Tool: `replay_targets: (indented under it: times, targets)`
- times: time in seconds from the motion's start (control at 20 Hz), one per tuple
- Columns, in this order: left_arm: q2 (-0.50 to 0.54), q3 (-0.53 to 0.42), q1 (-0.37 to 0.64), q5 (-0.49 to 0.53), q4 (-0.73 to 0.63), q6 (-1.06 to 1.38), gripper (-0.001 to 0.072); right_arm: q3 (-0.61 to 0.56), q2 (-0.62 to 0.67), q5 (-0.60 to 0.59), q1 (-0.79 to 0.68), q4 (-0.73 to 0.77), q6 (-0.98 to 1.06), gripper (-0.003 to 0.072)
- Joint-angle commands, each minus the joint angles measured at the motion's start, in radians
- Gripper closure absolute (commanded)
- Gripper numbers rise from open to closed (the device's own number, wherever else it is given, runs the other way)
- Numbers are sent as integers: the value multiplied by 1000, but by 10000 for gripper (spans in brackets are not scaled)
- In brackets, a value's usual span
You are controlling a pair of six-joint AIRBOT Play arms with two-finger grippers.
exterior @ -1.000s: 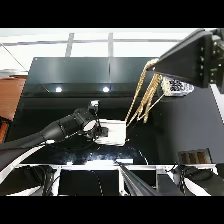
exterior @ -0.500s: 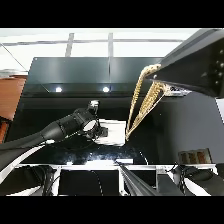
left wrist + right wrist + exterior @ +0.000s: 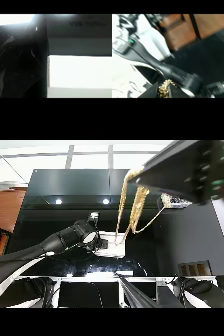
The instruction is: Fold the box and place the chain.
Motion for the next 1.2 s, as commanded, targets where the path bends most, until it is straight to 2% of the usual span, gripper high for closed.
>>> replay_targets:
  times: [0.0,0.2,0.5,0.75,0.85,1.05,1.1,1.15]
  targets:
    - [1,1,0,2,0,0,677,-38,-7,10,78,-222,68,663]
    - [1,1,0,2,0,0,677,-200,-7,1,115,-251,81,663]
    - [1,1,0,2,0,0,677,-440,-7,-99,119,-253,81,662]
    - [1,1,0,9,1,0,677,-650,-10,-296,163,-245,82,662]
    - [1,1,0,12,1,0,677,-705,-26,-355,195,-246,82,662]
    - [1,1,0,14,0,0,677,-733,-47,-356,203,-269,82,661]
    - [1,1,0,14,1,0,677,-733,-47,-350,203,-281,82,627]
    - [1,1,0,14,0,0,677,-733,-47,-333,200,-284,81,365]
